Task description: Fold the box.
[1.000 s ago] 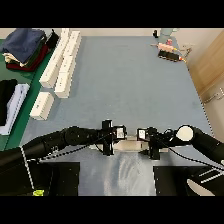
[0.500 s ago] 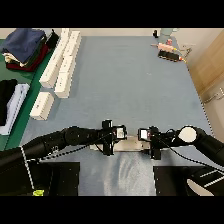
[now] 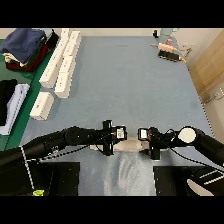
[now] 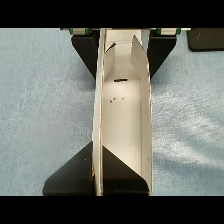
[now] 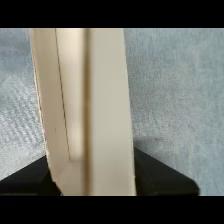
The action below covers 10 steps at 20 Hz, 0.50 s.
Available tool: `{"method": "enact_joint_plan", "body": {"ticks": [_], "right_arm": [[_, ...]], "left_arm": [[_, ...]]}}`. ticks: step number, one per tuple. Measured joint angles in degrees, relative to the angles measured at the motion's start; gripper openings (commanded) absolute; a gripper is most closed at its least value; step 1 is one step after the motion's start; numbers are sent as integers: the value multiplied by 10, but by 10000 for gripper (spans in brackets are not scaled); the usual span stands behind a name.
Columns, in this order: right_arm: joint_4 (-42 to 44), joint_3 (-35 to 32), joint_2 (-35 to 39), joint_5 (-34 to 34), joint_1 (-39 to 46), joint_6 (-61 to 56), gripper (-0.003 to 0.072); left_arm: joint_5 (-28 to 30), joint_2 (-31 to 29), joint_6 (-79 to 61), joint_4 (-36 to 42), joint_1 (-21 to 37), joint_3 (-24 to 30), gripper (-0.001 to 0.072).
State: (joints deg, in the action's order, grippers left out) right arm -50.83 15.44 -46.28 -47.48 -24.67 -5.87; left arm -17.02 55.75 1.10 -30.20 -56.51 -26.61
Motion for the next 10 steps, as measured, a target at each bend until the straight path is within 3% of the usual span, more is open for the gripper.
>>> {"method": "enact_joint_plan", "body": {"ticks": [10], "right_arm": [[11, 0, -18, 11, 0, 0, 471]], "left_arm": [[0, 0, 0, 0, 0, 0, 14]]}}
